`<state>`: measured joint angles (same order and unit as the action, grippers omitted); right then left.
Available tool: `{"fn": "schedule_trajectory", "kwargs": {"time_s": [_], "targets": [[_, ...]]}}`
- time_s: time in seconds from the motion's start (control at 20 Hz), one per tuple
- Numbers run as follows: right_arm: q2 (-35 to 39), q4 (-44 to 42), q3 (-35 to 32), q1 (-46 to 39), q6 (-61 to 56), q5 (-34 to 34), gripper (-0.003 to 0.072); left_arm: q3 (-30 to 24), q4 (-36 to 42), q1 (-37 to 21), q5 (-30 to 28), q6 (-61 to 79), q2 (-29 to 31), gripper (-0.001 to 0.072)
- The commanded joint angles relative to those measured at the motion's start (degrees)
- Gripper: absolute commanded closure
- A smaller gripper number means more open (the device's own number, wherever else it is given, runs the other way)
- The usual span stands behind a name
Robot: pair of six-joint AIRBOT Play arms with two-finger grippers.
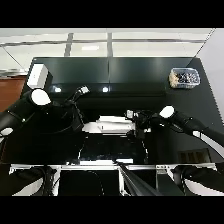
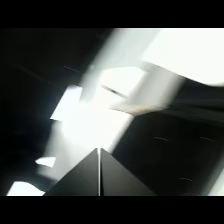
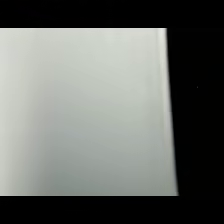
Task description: Fold the box and place the chain.
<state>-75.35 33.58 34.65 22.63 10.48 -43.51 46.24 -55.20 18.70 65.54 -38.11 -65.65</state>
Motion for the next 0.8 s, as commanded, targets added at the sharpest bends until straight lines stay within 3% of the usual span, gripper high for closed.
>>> {"fn": "schedule_trajectory", "kwargs": {"time_s": [0.0, 0.15, 0.3, 0.4, 0.5, 0.65, 0.7, 0.75], "targets": [[0.0, 0.1, 0.0, 0.0, 0.0, 0.0, 0.0202, -0.4, 11.3, 1.0, 8.8, -3.9, -0.9, 0.0683], [0.0, 0.1, 0.0, 0.0, 0.0, 0.0, 0.0202, -0.4, 15.0, 5.7, 1.3, -3.9, -3.7, 0.0684], [0.0, 0.1, 0.0, 0.0, 0.0, 0.0, 0.0214, -0.3, 21.7, 7.5, -12.7, -3.5, -5.8, 0.0684], [0.0, 0.1, 0.0, 0.0, 0.0, -0.1, 0.021, -0.3, 22.2, 6.8, -21.3, -4.6, -6.0, 0.0684], [0.0, 0.0, 0.0, 0.0, 0.0, 0.0, 0.0211, -0.4, 22.2, 5.7, -25.1, -4.9, -6.8, 0.0684], [0.0, 0.0, 0.0, 0.0, 0.0, 0.0, 0.0212, -0.3, 21.5, 5.0, -24.1, -4.9, -10.9, 0.0685], [0.0, 0.0, 0.0, 0.0, 0.0, -0.1, 0.0282, -0.3, 21.2, 5.1, -22.5, -4.9, -12.4, 0.0684], [0.0, 0.1, 0.0, 0.0, 0.0, -0.3, 0.0458, -0.3, 21.2, 5.1, -20.6, -4.9, -13.8, 0.0685]]}}
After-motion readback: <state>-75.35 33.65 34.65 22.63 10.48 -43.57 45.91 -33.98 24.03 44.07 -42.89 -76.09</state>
